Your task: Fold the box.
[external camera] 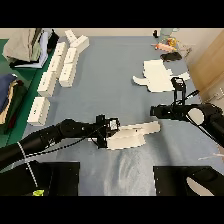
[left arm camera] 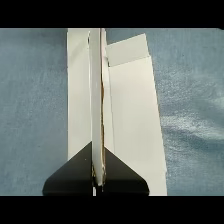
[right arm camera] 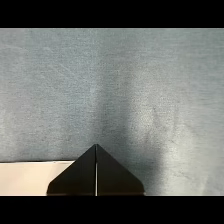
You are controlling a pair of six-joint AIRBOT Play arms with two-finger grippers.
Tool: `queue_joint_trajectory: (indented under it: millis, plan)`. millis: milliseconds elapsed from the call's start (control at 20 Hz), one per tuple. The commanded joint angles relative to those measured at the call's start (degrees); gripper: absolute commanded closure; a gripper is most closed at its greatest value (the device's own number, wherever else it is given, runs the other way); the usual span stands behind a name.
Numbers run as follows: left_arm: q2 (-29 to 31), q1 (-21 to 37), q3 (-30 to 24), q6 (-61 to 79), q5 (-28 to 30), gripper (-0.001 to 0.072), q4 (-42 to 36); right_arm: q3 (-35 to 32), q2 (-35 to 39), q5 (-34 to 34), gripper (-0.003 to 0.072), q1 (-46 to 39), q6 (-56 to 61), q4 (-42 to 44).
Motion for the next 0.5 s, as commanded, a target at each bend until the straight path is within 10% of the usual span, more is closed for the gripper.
queue_joint_trajectory:
  millis: [0,450]
  plan:
    - [0.1,0.9,0.2,-1.2,-1.8,0.0693,0.0,0.0,0.1,0.0,0.0685,0.0,0.0,0.0]
    - [-1.0,19.5,7.5,-2.6,-26.0,0.0693,0.0,0.0,0.0,0.0,0.0685,0.0,0.0,1.1]
